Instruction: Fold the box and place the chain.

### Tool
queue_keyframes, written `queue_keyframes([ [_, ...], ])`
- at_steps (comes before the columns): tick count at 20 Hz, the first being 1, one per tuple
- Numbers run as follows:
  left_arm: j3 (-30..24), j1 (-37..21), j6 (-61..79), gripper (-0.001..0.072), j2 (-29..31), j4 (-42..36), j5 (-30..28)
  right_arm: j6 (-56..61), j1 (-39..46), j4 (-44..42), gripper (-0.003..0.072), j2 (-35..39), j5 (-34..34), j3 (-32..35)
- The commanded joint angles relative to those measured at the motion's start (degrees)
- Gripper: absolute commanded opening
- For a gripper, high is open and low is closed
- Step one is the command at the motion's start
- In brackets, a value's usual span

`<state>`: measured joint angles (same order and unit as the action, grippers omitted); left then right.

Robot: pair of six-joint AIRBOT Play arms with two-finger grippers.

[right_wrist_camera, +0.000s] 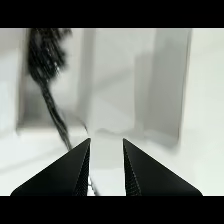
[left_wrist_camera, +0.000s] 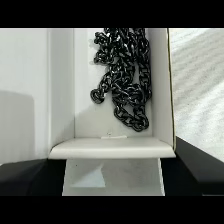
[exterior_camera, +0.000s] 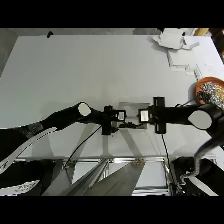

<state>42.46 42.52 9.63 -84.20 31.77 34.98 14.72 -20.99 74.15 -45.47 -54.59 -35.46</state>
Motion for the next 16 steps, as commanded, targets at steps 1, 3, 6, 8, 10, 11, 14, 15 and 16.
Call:
queue_keyframes([
  [1,0.0,0.0,0.0,0.0252,0.0,0.0,0.0,-5.5,13.0,8.3,0.0225,-1.6,-4.3,-0.5],
  [3,0.0,0.0,0.0,0.0252,0.0,0.0,0.0,-11.1,19.7,8.2,0.0221,-5.0,-4.2,-0.5],
  [6,0.0,0.0,0.0,0.0252,0.0,0.0,0.0,-14.4,23.6,8.2,0.0219,-12.3,-1.7,-0.5],
  [8,0.0,0.0,0.0,0.0252,0.0,0.0,0.0,-16.7,23.7,8.8,0.0218,-17.3,0.8,-0.5],
  [10,0.0,0.0,0.0,0.0252,0.0,0.0,0.0,-17.3,23.7,9.2,0.0218,-20.7,5.5,-0.5],
  [11,0.0,0.0,0.0,0.0252,0.0,0.0,0.0,-18.5,23.7,9.2,0.0218,-22.0,7.3,-0.5],
  [14,0.0,0.0,0.0,0.0252,0.0,0.0,0.0,-23.0,23.7,9.1,0.0218,-25.0,8.7,-0.5],
  [15,0.0,0.0,0.0,0.0252,0.0,0.0,0.0,-23.5,23.7,9.1,0.0218,-25.9,8.7,-0.5],
  [16,0.0,0.0,0.0,0.0252,0.0,0.0,0.0,-23.8,23.7,9.2,0.0218,-26.6,8.7,-0.5],
])
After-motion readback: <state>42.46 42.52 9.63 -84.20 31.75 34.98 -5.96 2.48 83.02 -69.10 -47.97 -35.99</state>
